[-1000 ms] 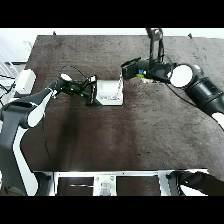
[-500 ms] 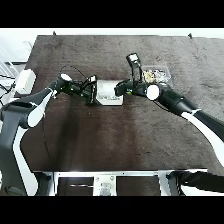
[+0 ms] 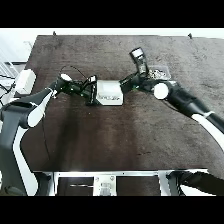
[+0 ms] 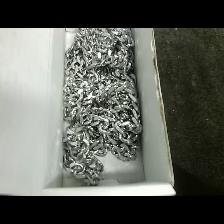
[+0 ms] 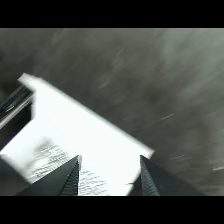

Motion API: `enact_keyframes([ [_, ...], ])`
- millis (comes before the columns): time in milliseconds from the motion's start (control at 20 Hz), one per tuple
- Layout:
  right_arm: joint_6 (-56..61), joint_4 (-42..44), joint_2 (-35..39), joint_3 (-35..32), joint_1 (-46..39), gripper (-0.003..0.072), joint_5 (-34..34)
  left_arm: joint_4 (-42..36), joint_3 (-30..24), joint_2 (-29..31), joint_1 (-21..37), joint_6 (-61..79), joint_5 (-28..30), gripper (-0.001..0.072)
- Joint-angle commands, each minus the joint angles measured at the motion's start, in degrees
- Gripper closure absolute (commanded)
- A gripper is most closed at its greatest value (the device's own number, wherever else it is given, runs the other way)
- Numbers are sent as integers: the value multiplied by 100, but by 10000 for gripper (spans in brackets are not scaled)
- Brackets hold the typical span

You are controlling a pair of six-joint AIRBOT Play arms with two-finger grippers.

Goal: Fold the box and place the chain.

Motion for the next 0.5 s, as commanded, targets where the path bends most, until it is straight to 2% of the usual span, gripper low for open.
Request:
enact_keyframes([
  [0, -610, -190, 444, 24, -636, 299, -7, 0, 2, 4, 0, 2, 2, 238],
  [100, -1419, 590, 396, 149, -1064, 300, 245, 0, 2, 4, 0, 0, 0, 238],
  [300, -4065, 3331, -267, 704, -1676, 323, 1521, 0, 2, 4, 0, 0, 0, 238],
  [350, -4478, 3753, -533, 874, -1779, 357, 1755, 0, 2, 4, 0, 0, 0, 239],
  [450, -4996, 4168, -1008, 1152, -1849, 373, 1853, 0, 2, 4, 0, 0, 2, 238],
])
